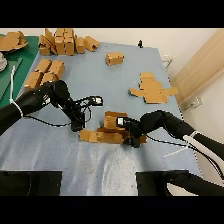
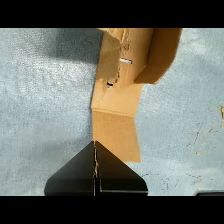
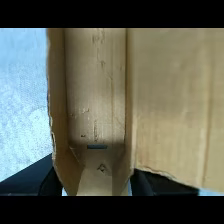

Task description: Fold the box.

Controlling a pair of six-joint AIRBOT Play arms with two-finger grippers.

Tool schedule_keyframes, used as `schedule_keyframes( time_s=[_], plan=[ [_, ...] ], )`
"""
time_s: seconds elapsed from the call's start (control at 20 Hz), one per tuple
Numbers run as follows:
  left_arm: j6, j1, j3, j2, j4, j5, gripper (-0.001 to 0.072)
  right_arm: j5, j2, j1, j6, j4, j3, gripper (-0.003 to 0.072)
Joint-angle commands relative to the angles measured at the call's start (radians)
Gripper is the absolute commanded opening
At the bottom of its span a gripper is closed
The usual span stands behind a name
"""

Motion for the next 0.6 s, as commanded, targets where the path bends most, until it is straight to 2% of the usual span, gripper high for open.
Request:
schedule_keyframes(
  time_s=[0.0,0.55],
  plan=[
    [0.000,0.000,0.000,0.000,0.000,0.000,0.0010,0.010,0.000,0.000,0.000,0.011,0.000,0.0563],
    [0.000,-0.001,0.000,0.000,0.000,0.000,0.0010,0.018,0.000,0.000,0.000,0.043,0.000,0.0561]
  ],
)
